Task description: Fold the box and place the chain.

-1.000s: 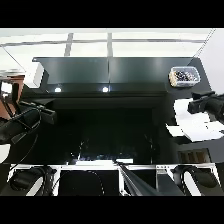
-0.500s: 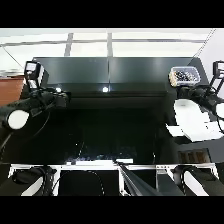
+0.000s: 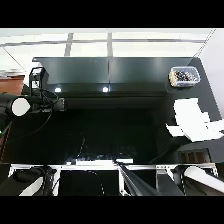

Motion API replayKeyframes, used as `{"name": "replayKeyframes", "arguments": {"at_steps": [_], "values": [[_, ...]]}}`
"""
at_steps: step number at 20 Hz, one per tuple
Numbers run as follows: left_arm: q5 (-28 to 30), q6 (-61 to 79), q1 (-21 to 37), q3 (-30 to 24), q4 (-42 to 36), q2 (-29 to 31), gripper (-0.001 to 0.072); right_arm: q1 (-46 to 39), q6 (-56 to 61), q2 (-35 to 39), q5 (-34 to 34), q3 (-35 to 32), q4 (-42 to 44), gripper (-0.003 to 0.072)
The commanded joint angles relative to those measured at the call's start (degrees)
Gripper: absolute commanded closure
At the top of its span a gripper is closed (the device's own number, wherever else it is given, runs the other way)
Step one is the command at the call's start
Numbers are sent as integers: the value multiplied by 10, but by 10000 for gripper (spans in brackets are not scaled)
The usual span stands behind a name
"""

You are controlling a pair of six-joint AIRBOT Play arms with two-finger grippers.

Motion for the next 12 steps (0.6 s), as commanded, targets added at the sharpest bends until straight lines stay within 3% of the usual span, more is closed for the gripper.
{"name": "replayKeyframes", "arguments": {"at_steps": [1,4,6,10,12], "values": [[-19,-11,3,2,-5,-3,-5,-130,-63,-93,176,97,24,-32],[-33,-11,3,2,-9,-8,-5,-179,-100,-160,254,124,57,-32],[-35,-11,3,3,-10,-17,-5,-209,-101,-186,264,130,93,-32],[-33,-11,3,3,-38,-35,-5,-238,-229,-255,329,130,300,-31],[-33,-13,3,3,-41,-40,-5,-227,-256,-286,350,134,332,-31]]}}
